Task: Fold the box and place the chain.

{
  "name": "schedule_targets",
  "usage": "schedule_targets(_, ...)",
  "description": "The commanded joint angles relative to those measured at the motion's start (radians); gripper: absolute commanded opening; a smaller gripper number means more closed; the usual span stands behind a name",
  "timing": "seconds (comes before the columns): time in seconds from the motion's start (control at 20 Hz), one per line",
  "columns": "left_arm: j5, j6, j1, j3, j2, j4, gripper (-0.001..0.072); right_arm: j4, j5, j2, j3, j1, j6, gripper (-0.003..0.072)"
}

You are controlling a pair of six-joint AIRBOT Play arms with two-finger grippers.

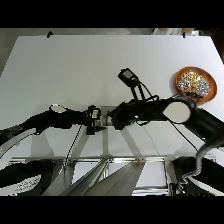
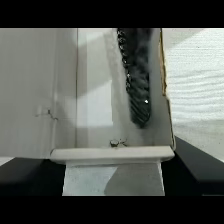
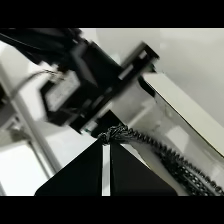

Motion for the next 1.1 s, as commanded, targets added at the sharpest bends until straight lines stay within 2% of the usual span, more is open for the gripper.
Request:
schedule_targets(0.0,0.000,0.000,0.000,0.001,0.001,0.000,0.0138,-0.042,-0.002,-0.072,0.001,0.004,0.009,0.0136)
schedule_targets(0.05,0.000,0.000,0.000,0.001,0.001,0.000,0.0138,-0.051,-0.002,-0.071,0.002,0.004,0.010,0.0202)
schedule_targets(0.1,0.000,0.000,0.000,0.001,0.001,0.000,0.0138,-0.056,0.006,-0.055,0.011,0.002,0.000,0.0210)
schedule_targets(0.3,0.001,0.000,0.000,0.001,0.001,0.000,0.0138,-0.241,0.134,0.037,0.150,-0.039,0.010,0.0196)
schedule_targets(0.4,0.000,0.000,0.000,0.001,0.001,0.000,0.0138,-0.272,0.245,0.058,0.198,-0.141,0.010,0.0167)
schedule_targets(0.5,0.000,0.000,0.000,0.001,0.001,0.000,0.0138,-0.292,0.343,0.045,0.196,-0.275,-0.018,0.0149)
schedule_targets(0.65,0.000,0.000,0.000,0.001,0.001,0.000,0.0138,-0.276,0.430,-0.016,0.170,-0.458,-0.393,0.0148)
schedule_targets(0.75,0.000,0.000,0.000,0.001,0.001,0.000,0.0138,-0.277,0.443,-0.055,0.125,-0.530,-0.656,0.0151)
schedule_targets(0.9,0.000,0.000,0.000,0.001,0.001,0.000,0.0138,-0.224,0.381,-0.100,0.014,-0.545,-0.961,0.0160)
schedule_targets(1.0,0.000,0.000,0.000,0.001,0.001,0.000,0.0138,-0.125,0.322,-0.134,-0.072,-0.545,-1.178,0.0235)
schedule_targets(1.05,0.000,0.000,0.000,0.001,0.001,0.000,0.0138,-0.085,0.309,-0.155,-0.102,-0.545,-1.291,0.0241)
